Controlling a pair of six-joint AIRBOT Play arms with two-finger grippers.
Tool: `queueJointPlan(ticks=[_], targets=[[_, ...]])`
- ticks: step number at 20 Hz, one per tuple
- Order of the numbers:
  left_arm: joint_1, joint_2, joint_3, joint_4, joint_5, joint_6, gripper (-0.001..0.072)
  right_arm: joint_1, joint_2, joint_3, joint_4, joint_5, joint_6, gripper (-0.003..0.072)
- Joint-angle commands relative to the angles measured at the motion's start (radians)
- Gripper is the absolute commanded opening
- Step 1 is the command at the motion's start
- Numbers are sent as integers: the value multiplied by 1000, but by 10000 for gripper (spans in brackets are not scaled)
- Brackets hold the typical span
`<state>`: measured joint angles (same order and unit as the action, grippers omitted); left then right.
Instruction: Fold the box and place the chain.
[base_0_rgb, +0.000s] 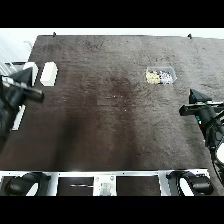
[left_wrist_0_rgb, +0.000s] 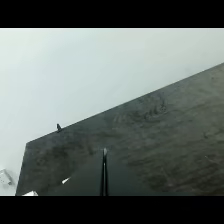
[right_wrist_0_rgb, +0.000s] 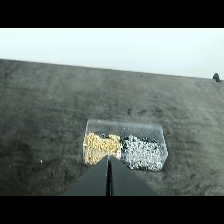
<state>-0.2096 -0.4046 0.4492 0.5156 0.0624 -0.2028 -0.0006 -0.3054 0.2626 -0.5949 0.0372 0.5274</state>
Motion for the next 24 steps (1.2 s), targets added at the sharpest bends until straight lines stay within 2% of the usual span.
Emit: queueJointPlan(ticks=[1, 4, 6, 9, 24], targets=[[-72, 149, -174, 2, 105, -24, 11, -3, 19, -43, -20, 0, -16, 9], [-82, 212, -283, 27, 121, -24, 11, -5, 19, -57, -38, -1, -16, 10], [-82, 228, -316, 28, 98, -24, 11, -5, 19, -69, -39, -1, -16, 10], [-82, 228, -323, 27, 57, -27, 12, -5, 19, -76, -38, -1, -15, 10], [-82, 228, -323, 26, 57, -32, 18, -5, 18, -76, -38, -1, -15, 10]])
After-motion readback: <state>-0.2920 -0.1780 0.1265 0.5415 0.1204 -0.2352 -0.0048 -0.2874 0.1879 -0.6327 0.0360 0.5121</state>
